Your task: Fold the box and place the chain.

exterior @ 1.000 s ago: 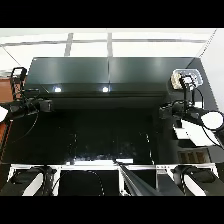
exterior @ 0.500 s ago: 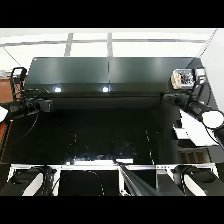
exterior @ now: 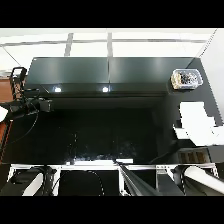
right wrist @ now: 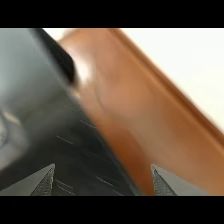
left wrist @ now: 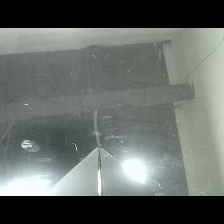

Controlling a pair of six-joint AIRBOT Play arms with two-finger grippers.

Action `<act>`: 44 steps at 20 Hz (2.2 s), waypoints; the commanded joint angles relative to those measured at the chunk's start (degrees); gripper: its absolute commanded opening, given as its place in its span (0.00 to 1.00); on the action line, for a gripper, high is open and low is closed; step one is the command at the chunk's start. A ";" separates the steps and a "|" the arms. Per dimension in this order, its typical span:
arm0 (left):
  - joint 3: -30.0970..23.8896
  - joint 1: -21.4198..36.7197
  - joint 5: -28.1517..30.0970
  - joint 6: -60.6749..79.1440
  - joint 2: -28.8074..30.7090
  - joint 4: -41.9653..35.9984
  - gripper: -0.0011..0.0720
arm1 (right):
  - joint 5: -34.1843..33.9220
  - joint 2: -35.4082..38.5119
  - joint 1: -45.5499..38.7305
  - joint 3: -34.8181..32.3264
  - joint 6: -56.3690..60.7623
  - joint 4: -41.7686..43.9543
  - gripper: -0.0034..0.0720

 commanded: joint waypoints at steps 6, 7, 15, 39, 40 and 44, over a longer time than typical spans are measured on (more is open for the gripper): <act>-0.02 -0.04 0.13 0.00 -0.02 -2.29 0.04 | 38.40 -18.45 -8.50 17.38 -18.12 -17.73 0.97; -0.02 -0.04 0.13 0.00 -0.02 -2.29 0.04 | 39.56 -18.97 -8.09 17.38 -18.23 -18.91 0.97; -0.02 -0.04 0.13 0.00 -0.02 -2.29 0.04 | 41.81 -14.45 -4.13 16.44 -19.28 -15.15 0.07; 4.48 -11.61 -0.68 4.83 -24.70 -28.81 1.00 | -5.07 26.80 63.47 -38.73 -3.26 38.42 0.07; 6.43 -11.61 -2.99 9.40 -27.56 -32.06 1.00 | -4.94 26.80 63.69 -38.73 -3.28 38.40 0.07; 15.72 -11.67 -14.58 20.39 -42.23 -40.92 0.96 | -4.74 26.80 63.69 -38.73 -3.26 38.42 0.07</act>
